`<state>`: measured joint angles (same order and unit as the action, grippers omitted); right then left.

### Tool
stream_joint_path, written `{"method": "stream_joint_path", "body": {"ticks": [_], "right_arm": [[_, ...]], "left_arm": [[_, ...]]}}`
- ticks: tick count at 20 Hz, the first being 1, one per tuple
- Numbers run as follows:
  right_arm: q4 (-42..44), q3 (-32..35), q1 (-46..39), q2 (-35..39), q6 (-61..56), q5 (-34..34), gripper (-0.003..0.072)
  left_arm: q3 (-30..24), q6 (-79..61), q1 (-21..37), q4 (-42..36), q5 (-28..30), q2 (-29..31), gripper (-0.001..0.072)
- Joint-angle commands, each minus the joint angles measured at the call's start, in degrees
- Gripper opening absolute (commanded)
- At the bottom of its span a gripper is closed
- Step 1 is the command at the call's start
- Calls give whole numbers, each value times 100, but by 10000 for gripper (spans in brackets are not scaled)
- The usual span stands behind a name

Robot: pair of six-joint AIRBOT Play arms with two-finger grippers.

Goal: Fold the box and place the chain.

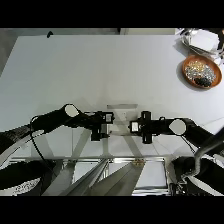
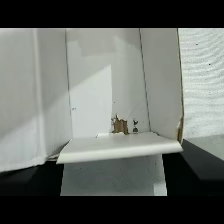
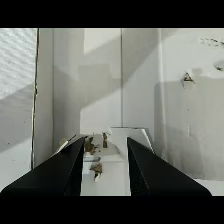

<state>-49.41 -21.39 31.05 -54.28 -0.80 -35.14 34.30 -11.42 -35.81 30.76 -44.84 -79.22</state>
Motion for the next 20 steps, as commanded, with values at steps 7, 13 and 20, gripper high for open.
{"method": "stream_joint_path", "body": {"ticks": [7, 13, 20], "right_arm": [[-560, -20, -772, 1508, -1554, -1130, 143], [-1508, -24, -2828, 2295, -4874, -2459, 8], [-1744, -33, -3324, 1311, -6666, -2992, 8]], "left_arm": [[-4, -9, 0, 2, 4, 2, 256], [-4, -9, 0, 2, 7, 2, 256], [-4, -9, 0, -9, 2, 2, 256]]}}
